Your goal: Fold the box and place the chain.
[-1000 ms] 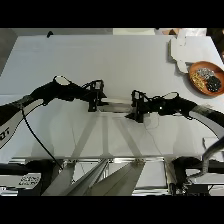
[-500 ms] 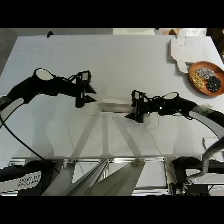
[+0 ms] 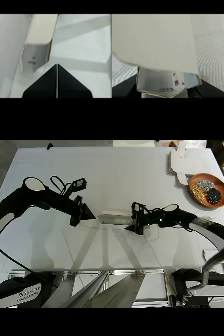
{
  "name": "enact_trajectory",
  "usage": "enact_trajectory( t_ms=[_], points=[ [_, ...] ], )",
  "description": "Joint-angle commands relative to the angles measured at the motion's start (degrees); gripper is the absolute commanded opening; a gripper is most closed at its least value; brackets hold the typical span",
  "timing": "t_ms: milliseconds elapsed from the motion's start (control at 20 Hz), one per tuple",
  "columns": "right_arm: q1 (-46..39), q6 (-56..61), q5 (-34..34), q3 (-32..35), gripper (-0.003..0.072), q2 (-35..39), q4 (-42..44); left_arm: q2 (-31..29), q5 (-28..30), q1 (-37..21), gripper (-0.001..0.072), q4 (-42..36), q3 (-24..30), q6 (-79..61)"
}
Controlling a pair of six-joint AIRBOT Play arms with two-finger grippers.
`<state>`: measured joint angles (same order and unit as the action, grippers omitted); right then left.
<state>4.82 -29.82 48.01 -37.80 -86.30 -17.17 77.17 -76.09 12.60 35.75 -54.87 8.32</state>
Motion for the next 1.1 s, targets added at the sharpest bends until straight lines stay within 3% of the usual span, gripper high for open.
enact_trajectory(
  t_ms=[0, 250, 550, 1050],
  points=[
    [0.04, 0.0, 0.0, -0.04, 0.0361, 0.04, 0.02, 1.03, 4.37, 3.74, 0.0006, -5.44, 0.04, 2.08],
    [0.04, 0.0, 0.0, -0.04, 0.0361, 0.04, 0.02, 6.16, 12.11, 4.98, 0.0005, -7.91, 0.04, 2.21],
    [0.04, 0.0, 0.0, -0.04, 0.0361, 0.04, 0.02, 9.77, 29.92, 4.98, 0.0006, -14.27, 0.04, 7.15],
    [0.04, 0.02, 0.0, -0.04, 0.0361, 0.04, 0.02, 14.67, 25.86, 4.96, 0.0006, -14.29, 0.04, 10.12]
  ],
)
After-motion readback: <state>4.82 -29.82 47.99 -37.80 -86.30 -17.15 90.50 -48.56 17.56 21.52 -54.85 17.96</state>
